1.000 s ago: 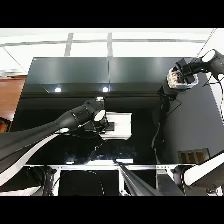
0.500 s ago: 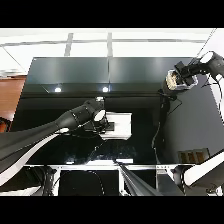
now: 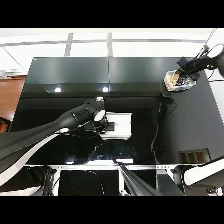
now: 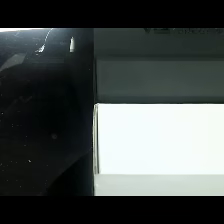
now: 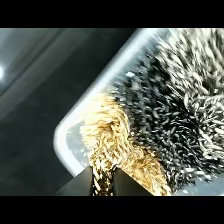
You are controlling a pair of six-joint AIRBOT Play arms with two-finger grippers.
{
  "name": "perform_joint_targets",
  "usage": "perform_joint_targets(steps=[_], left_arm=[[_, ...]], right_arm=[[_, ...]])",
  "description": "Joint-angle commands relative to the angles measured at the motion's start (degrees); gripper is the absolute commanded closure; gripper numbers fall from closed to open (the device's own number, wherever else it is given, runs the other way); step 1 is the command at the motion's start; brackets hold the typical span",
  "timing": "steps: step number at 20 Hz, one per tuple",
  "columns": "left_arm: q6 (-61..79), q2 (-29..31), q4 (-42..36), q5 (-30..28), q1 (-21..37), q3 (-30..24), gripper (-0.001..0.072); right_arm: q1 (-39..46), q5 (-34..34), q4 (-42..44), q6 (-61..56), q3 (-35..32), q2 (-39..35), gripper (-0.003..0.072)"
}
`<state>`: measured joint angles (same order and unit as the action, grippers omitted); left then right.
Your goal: Fold the box and place the chain.
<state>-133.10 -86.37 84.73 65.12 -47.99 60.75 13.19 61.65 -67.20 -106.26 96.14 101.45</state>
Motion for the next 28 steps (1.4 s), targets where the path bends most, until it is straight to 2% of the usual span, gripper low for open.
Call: perform_joint_targets(steps=[1, 6, 9, 14, 16, 21, 24, 28], left_arm=[[0.02, 0.04, 0.0, -0.09, 0.04, -0.02, 0.0681], [0.02, 0.04, -0.15, -0.07, 0.04, -0.02, 0.0681], [0.02, 0.04, -0.17, -0.07, 0.04, 0.0, 0.0681], [0.02, 0.04, -0.17, -0.11, 0.04, 0.0, 0.0681], [0.02, 0.04, -0.17, -0.11, 0.04, 0.0, 0.0681], [0.02, 0.04, -0.17, -0.02, 0.04, -0.02, 0.0681], [0.02, 0.04, -0.2, 0.04, 0.04, -0.02, 0.0681], [0.02, 0.04, -0.17, 0.04, 0.04, 0.0, 0.0681]], right_arm=[[0.42, 0.11, 0.15, 9.14, 0.02, -7.69, 0.0679], [0.74, -1.86, 1.2, 13.62, 0.04, -19.96, 0.0679], [0.57, -1.9, 5.35, 22.29, 0.02, -27.65, 0.0679], [0.39, -6.08, 8.13, 24.37, 0.04, -40.24, 0.068], [0.39, -5.62, 11.15, 25.49, 0.11, -43.82, 0.068], [0.39, -3.61, 20.81, 27.56, 0.74, -49.11, 0.0679], [0.39, 0.63, 29.18, 30.38, 2.54, -49.53, 0.0679], [0.37, 3.67, 36.33, 32.26, 3.89, -49.53, 0.068]])
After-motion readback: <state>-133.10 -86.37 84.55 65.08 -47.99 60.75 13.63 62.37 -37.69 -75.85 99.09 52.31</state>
